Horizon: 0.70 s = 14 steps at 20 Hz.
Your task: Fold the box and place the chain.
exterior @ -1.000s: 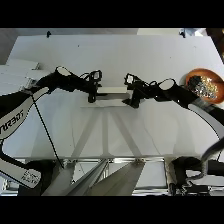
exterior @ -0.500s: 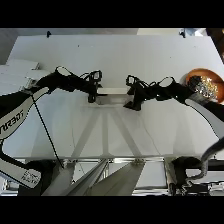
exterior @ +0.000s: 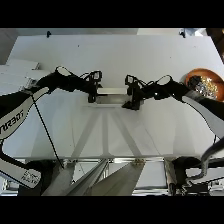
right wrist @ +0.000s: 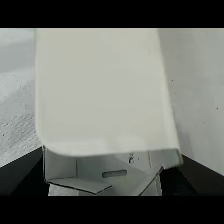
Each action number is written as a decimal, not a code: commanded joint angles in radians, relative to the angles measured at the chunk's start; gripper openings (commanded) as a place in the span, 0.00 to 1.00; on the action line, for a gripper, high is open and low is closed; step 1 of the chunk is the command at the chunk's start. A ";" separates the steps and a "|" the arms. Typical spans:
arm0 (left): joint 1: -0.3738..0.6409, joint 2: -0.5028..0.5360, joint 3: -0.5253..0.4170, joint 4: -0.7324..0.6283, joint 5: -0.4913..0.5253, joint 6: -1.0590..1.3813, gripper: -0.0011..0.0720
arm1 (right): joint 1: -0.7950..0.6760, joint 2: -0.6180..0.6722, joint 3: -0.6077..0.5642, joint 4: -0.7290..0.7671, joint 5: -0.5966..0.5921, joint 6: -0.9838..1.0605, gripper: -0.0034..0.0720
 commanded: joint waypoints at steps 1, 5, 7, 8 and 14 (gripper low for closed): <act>0.000 0.000 0.000 0.000 0.001 0.000 0.04 | 0.002 -0.029 0.038 -0.071 0.029 0.017 0.96; 0.000 0.000 0.000 0.000 0.001 0.000 0.04 | 0.002 -0.029 0.038 -0.082 0.018 0.036 0.96; 0.000 0.000 0.000 0.000 0.000 0.000 0.04 | 0.002 -0.029 0.038 -0.084 0.009 0.037 0.96; 0.000 0.000 0.000 0.000 0.001 0.000 0.04 | 0.004 -0.029 0.038 -0.085 0.003 0.039 0.96; 0.000 0.000 0.000 0.000 0.001 0.000 0.04 | 0.035 -0.036 0.039 -0.091 -0.032 0.047 0.96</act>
